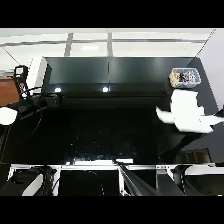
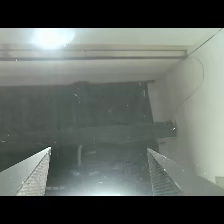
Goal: Fold the box and place the chain.
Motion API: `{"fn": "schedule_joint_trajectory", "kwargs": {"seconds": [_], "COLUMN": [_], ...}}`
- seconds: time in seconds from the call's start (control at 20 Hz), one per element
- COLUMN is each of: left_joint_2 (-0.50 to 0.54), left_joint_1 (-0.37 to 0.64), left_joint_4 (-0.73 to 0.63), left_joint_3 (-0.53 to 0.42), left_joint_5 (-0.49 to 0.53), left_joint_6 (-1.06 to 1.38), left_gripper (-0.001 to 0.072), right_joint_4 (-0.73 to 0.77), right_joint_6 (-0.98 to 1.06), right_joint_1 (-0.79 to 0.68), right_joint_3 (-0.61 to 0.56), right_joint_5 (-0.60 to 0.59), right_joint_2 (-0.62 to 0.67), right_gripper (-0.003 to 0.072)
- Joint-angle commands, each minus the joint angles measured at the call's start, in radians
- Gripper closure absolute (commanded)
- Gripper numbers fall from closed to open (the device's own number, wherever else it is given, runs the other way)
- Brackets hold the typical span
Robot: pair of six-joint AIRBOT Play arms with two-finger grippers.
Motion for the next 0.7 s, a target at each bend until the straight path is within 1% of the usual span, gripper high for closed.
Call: {"fn": "schedule_joint_trajectory", "kwargs": {"seconds": [0.0, 0.05, 0.15, 0.25, 0.3, 0.35, 0.4, 0.5, 0.6, 0.65], "left_joint_2": [-0.006, -0.006, -0.006, -0.006, -0.006, -0.009, -0.018, -0.063, -0.161, -0.229], "left_joint_1": [0.000, 0.000, -0.001, -0.001, 0.000, -0.002, -0.012, -0.053, -0.081, -0.082], "left_joint_4": [-0.004, -0.004, -0.007, -0.032, -0.096, -0.167, -0.227, -0.335, -0.401, -0.418], "left_joint_3": [0.000, 0.000, 0.000, 0.000, 0.000, 0.000, 0.000, 0.002, 0.033, 0.067], "left_joint_5": [0.000, 0.000, -0.001, -0.023, -0.045, -0.074, -0.098, -0.096, -0.114, -0.148], "left_joint_6": [0.000, 0.000, 0.000, 0.000, 0.002, 0.021, 0.075, 0.177, 0.214, 0.214], "left_gripper": [0.0004, 0.0004, 0.0004, 0.0004, 0.0004, 0.0005, 0.0004, 0.0005, 0.0005, 0.0005], "right_joint_4": [0.023, 0.048, 0.156, 0.278, 0.360, 0.436, 0.486, 0.563, 0.652, 0.689], "right_joint_6": [0.002, 0.026, 0.031, 0.031, 0.028, 0.003, -0.007, -0.004, -0.003, -0.003], "right_joint_1": [0.068, 0.099, 0.173, 0.262, 0.316, 0.381, 0.462, 0.627, 0.784, 0.855], "right_joint_3": [0.005, -0.003, -0.055, -0.159, -0.236, -0.315, -0.406, -0.576, -0.709, -0.751], "right_joint_5": [0.094, 0.098, 0.082, 0.034, -0.021, -0.087, -0.184, -0.402, -0.584, -0.655], "right_joint_2": [0.052, 0.084, 0.163, 0.265, 0.330, 0.397, 0.472, 0.590, 0.647, 0.653], "right_gripper": [0.0668, 0.0669, 0.0669, 0.0669, 0.0669, 0.0669, 0.0669, 0.0669, 0.0669, 0.0668]}}
